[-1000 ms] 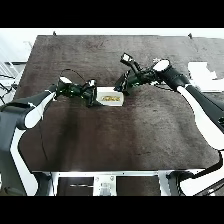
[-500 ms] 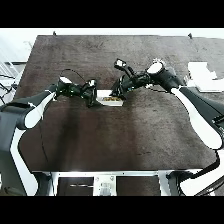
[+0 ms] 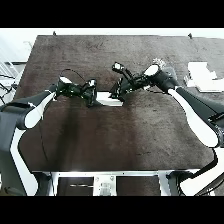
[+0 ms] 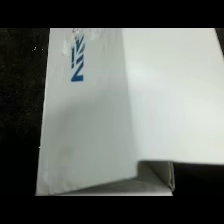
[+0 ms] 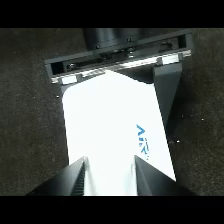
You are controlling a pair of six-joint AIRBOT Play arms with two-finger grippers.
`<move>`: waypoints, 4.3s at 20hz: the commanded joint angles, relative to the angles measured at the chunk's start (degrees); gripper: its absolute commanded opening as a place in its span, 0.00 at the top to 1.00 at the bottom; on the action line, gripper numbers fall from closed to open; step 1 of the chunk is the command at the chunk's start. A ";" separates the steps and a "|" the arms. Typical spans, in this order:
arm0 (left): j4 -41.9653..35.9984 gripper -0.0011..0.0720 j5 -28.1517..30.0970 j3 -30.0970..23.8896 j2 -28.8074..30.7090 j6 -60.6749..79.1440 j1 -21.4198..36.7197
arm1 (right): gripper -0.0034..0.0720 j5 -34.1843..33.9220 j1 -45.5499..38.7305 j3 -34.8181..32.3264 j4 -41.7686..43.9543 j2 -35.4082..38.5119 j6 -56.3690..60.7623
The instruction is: Fold the box and place the chain.
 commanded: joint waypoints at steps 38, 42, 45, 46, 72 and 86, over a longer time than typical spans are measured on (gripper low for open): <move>0.02 0.37 0.07 0.00 -0.02 0.00 0.04 | 0.61 -5.79 1.20 -3.30 -2.25 -0.17 -0.04; 0.02 0.37 0.11 0.00 -0.02 0.00 0.04 | 0.61 -5.92 1.62 -4.72 -2.19 -0.26 -0.04; 0.02 0.37 0.13 0.00 -0.02 0.02 0.04 | 0.61 -5.68 2.40 -4.92 -1.01 -0.26 -0.15; 0.02 0.37 0.13 0.00 -0.02 0.02 0.04 | 0.59 -5.18 2.54 -4.92 -0.63 -0.26 -0.70; 0.02 0.37 0.07 0.00 -0.02 0.00 0.04 | 0.93 -1.84 0.74 -3.08 1.20 -1.73 -1.68; 0.02 0.37 0.13 0.00 -0.02 0.00 0.04 | 0.93 -1.79 0.74 -3.45 10.84 -0.04 -2.64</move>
